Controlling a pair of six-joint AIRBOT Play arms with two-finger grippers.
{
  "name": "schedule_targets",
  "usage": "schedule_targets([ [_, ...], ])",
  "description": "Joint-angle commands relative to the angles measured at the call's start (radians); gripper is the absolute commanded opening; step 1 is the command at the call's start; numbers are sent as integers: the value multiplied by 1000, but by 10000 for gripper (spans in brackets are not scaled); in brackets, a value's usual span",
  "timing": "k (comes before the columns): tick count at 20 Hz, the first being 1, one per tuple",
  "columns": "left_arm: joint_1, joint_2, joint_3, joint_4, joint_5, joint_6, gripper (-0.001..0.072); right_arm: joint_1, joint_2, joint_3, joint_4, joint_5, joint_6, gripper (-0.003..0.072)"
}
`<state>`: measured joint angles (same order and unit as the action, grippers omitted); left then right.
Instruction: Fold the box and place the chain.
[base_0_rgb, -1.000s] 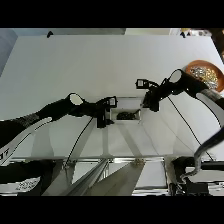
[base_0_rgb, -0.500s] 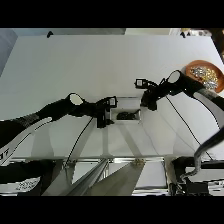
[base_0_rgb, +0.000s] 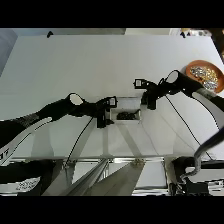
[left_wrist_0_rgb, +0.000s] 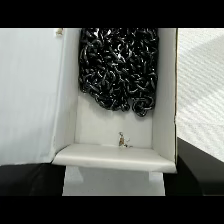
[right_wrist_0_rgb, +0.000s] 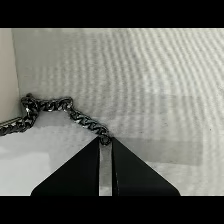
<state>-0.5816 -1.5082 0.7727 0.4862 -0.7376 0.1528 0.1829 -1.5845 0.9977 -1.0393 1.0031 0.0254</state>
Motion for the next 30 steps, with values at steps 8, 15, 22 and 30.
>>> schedule_targets([
  [8,0,0,0,0,0,0,393,-5,208,0,-143,92,110,17],
  [15,0,0,0,0,0,0,393,-2,432,0,51,301,238,17],
  [22,0,0,0,0,0,0,393,139,460,0,272,377,241,18],
  [30,0,0,0,0,0,0,393,251,444,0,142,31,531,19],
])
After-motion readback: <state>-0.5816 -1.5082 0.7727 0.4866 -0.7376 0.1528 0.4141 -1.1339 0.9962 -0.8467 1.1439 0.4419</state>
